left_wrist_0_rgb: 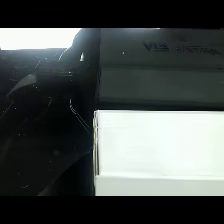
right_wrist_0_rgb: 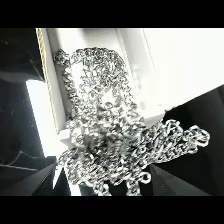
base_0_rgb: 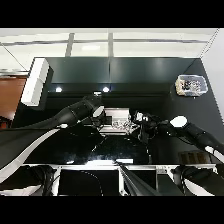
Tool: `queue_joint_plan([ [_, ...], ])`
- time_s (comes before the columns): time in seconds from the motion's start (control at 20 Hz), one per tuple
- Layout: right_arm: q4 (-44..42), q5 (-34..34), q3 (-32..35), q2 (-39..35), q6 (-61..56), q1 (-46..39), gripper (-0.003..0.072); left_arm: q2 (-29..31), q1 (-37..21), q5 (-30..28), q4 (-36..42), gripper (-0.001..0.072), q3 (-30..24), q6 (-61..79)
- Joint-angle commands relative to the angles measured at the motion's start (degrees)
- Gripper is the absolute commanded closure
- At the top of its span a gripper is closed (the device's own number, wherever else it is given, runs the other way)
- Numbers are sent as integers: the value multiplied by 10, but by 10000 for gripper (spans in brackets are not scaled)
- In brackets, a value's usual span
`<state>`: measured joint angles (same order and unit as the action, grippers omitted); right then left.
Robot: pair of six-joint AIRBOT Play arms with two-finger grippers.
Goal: Fold the box and place the chain.
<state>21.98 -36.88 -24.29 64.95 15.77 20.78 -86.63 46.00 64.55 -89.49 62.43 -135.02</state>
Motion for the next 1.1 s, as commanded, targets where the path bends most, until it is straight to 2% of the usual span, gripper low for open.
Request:
queue_joint_plan([
  [0.0,-6,12,-9,13,-13,0,-34,0,0,0,0,677,1,0],
  [0.35,36,9,-17,21,-55,1,-34,0,0,0,0,677,1,0],
  [0.5,50,-13,-17,22,-55,1,-34,0,0,0,0,677,1,0],
  [1.05,62,-6,-28,33,-87,1,-34,0,0,0,0,677,1,0],
])
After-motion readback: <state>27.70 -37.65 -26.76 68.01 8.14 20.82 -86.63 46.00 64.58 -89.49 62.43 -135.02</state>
